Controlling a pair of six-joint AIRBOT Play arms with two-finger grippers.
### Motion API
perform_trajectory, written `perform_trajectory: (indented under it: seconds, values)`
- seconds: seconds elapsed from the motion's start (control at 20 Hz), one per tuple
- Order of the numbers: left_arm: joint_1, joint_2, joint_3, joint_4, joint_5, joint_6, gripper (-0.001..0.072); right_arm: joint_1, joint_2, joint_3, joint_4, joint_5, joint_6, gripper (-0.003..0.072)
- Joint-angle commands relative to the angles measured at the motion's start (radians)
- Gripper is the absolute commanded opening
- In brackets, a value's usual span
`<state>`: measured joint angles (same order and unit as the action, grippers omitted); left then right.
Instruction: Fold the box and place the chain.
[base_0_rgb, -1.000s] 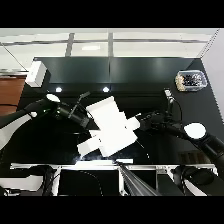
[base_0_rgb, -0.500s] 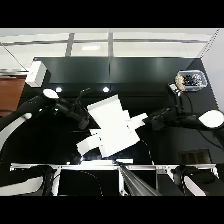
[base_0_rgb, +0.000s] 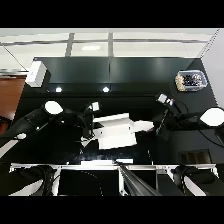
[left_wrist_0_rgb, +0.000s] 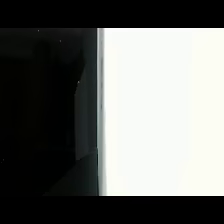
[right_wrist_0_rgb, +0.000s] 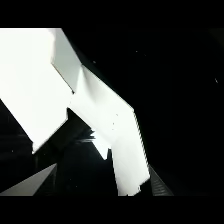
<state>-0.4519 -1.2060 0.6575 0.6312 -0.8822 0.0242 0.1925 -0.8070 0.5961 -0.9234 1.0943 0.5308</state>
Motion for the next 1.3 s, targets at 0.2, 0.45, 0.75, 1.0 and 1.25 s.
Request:
perform_trajectory:
  seconds: [0.2, 0.45, 0.75, 1.0, 1.25]
  values:
    - [-0.035, -0.095, -0.003, 0.068, 0.059, 0.079, 0.0027, 0.141, 0.0, -0.089, -0.03, -0.114, -0.151, 0.0656]
    - [-0.035, -0.112, -0.003, 0.068, 0.059, 0.077, 0.0027, 0.268, -0.001, -0.174, -0.016, -0.194, -0.202, 0.0656]
    - [-0.035, -0.113, -0.003, 0.068, 0.061, 0.077, 0.0027, 0.389, -0.068, -0.195, 0.051, -0.257, -0.269, 0.0656]
    - [-0.035, -0.114, -0.003, 0.068, 0.06, 0.077, 0.0027, 0.438, -0.155, -0.193, 0.163, -0.348, -0.376, 0.0656]
    - [-0.035, -0.114, -0.003, 0.068, 0.06, 0.077, 0.0027, 0.491, -0.183, -0.193, 0.225, -0.421, -0.407, 0.0656]
